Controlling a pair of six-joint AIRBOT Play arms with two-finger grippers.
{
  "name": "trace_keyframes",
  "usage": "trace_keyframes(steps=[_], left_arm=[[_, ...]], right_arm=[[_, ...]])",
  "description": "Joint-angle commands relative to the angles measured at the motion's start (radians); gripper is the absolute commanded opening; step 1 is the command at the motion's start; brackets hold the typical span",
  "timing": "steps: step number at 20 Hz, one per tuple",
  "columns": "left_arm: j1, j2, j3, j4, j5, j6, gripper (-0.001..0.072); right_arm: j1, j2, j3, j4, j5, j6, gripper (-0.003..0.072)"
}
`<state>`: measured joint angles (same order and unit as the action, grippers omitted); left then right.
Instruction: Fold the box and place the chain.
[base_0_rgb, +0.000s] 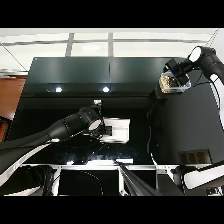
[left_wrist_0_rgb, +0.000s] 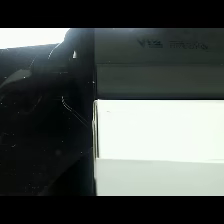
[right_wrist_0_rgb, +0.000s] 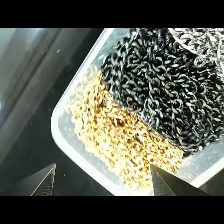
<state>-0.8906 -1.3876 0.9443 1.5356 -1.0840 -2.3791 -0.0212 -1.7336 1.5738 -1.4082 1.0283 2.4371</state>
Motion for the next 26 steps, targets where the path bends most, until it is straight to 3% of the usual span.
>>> trace_keyframes(steps=[1, 7, 8, 10, 11, 14, 17, 22, 26], left_arm=[[0.001, 0.000, 0.000, 0.001, 0.001, 0.000, 0.0025], [0.001, 0.000, 0.000, 0.001, 0.001, 0.000, 0.0025], [0.001, 0.000, 0.000, 0.001, 0.002, 0.000, 0.0025], [0.001, 0.000, 0.000, 0.001, 0.002, 0.000, 0.0025], [0.001, 0.000, 0.000, 0.001, 0.002, 0.000, 0.0026], [0.001, 0.000, 0.000, 0.001, 0.002, 0.000, 0.0026], [0.001, 0.000, 0.000, 0.002, 0.005, 0.000, 0.0025], [0.001, 0.000, 0.000, 0.001, 0.006, 0.000, 0.0025], [0.001, 0.000, 0.000, 0.001, 0.006, 0.000, 0.0025]], right_arm=[[-0.004, -0.040, 0.017, -0.005, 0.007, 0.060, 0.0675], [-0.002, -0.086, 0.017, 0.007, -0.023, 0.062, 0.0674], [-0.002, -0.092, 0.017, 0.021, -0.035, 0.062, 0.0605], [-0.002, -0.094, 0.017, 0.034, -0.058, 0.060, 0.0147], [-0.002, -0.093, 0.018, 0.051, -0.063, 0.041, 0.0069], [-0.015, -0.088, 0.018, 0.082, -0.016, -0.071, 0.0014], [-0.041, -0.032, 0.020, 0.097, 0.026, -0.295, 0.0012], [-0.087, 0.204, 0.024, 0.104, 0.034, -0.613, 0.0009], [-0.111, 0.403, 0.092, 0.205, 0.040, -0.790, 0.0008]])
